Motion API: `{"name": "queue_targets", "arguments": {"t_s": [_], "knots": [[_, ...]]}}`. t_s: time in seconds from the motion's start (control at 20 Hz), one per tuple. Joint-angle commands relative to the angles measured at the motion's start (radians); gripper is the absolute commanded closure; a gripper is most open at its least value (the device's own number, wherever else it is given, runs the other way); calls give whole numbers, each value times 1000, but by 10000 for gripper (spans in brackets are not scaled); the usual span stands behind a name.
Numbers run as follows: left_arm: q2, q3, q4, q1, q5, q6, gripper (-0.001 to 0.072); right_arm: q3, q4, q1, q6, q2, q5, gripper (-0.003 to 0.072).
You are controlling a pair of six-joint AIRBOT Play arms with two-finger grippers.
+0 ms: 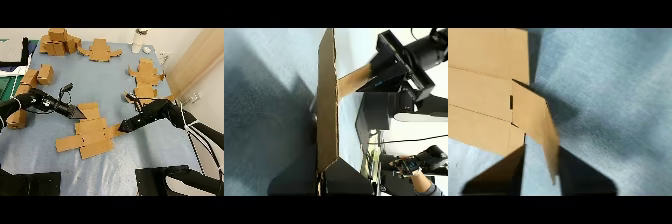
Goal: Fold the box.
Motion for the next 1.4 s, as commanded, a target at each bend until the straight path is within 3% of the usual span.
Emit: {"name": "queue_targets", "arguments": {"t_s": [0.0,0.1,0.15,0.3,0.35,0.55,0.75,0.8,0.95,1.15,1.35], "knots": [[3,14,-42,-10,-35,109,701,27,-38,-36,48,0,27,318],[3,40,-40,-37,-27,159,702,84,-58,-85,102,0,15,227],[3,51,-42,-58,-6,172,702,120,-59,-115,121,0,6,220],[20,72,-42,-137,79,228,702,225,-58,-177,150,0,-30,229],[36,72,-41,-161,116,257,703,248,-58,-182,150,0,-43,266],[145,43,-42,-244,247,392,705,266,-55,-182,159,-2,-49,287],[317,-74,-51,-315,392,548,705,266,-55,-182,175,-2,-4,290],[367,-118,-63,-329,428,590,706,266,-55,-182,175,-2,6,350],[468,-259,-134,-364,582,746,705,266,-55,-182,175,-2,25,354],[476,-351,-233,-397,595,883,705,266,-55,-182,175,-2,25,354],[472,-390,-244,-455,654,953,704,266,-54,-180,175,-2,35,354]]}}
